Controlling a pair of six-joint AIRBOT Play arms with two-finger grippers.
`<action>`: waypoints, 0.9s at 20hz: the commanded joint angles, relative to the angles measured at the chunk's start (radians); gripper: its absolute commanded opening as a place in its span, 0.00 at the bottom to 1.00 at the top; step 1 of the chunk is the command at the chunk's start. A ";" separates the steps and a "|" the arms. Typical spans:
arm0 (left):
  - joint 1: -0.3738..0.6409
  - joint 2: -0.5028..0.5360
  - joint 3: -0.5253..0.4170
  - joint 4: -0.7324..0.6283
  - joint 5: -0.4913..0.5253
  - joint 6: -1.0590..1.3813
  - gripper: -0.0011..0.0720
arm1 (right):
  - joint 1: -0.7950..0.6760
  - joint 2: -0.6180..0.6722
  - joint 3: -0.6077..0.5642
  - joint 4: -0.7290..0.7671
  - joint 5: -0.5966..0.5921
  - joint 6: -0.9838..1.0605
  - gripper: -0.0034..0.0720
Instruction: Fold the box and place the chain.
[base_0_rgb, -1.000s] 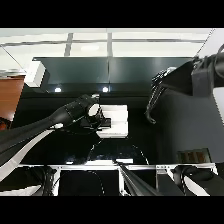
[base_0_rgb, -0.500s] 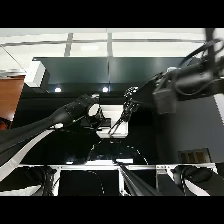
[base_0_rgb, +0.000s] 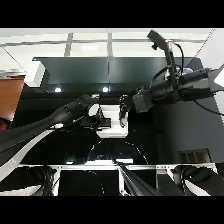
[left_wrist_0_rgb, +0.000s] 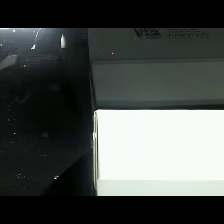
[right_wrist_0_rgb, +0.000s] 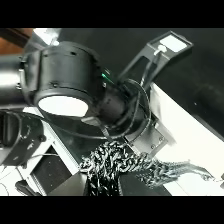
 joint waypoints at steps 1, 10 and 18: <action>0.000 0.000 0.000 0.000 0.001 0.000 0.05 | 0.000 -0.010 -0.051 -0.002 -0.014 -0.002 0.06; 0.000 0.000 0.000 0.000 0.001 0.000 0.05 | 0.066 -0.084 -0.333 -0.034 -0.260 -0.032 0.06; 0.000 0.000 0.000 0.000 0.000 0.000 0.05 | 0.111 -0.146 -0.333 -0.051 -0.270 -0.028 0.47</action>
